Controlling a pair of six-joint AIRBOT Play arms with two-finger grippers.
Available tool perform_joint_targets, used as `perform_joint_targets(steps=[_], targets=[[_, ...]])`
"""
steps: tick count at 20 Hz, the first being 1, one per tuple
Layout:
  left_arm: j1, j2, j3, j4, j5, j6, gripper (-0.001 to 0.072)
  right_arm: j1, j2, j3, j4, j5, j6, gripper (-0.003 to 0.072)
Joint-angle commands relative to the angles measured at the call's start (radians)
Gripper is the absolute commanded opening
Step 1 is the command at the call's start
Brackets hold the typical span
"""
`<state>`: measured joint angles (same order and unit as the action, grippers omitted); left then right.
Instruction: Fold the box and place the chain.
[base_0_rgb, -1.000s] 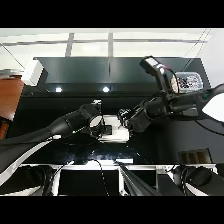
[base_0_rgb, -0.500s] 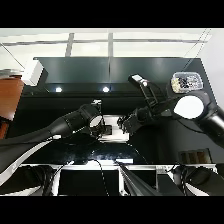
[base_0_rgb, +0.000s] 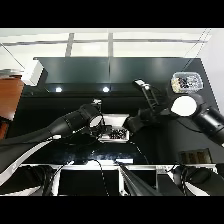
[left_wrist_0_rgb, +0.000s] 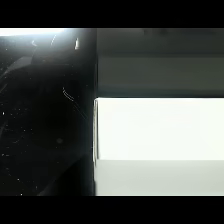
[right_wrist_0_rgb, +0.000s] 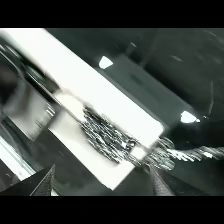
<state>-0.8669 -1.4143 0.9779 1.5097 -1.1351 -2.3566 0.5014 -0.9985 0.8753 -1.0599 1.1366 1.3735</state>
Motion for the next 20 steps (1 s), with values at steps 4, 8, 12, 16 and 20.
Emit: perform_joint_targets(steps=[4, 8, 12, 16, 20], targets=[[0.0, 0.0, 0.001, -0.001, -0.001, 0.0, 0.0027, -0.203, 0.089, -0.128, -0.183, 0.123, -0.356, 0.0705], [0.0, 0.0, 0.001, 0.0, 0.0, 0.0, 0.0027, -0.128, 0.089, -0.326, 0.003, -0.144, -0.759, 0.0705], [0.0, 0.0, 0.001, 0.0, 0.0, 0.0, 0.0027, -0.039, 0.088, -0.42, 0.013, -0.347, -0.999, 0.0704], [0.0, 0.0, 0.001, 0.0, 0.0, 0.0, 0.0027, -0.019, 0.014, -0.42, 0.134, -0.408, -1.17, 0.0703], [0.0, 0.0, 0.001, -0.002, 0.0, 0.0, 0.0027, -0.019, -0.048, -0.421, 0.253, -0.421, -1.338, 0.0703]])
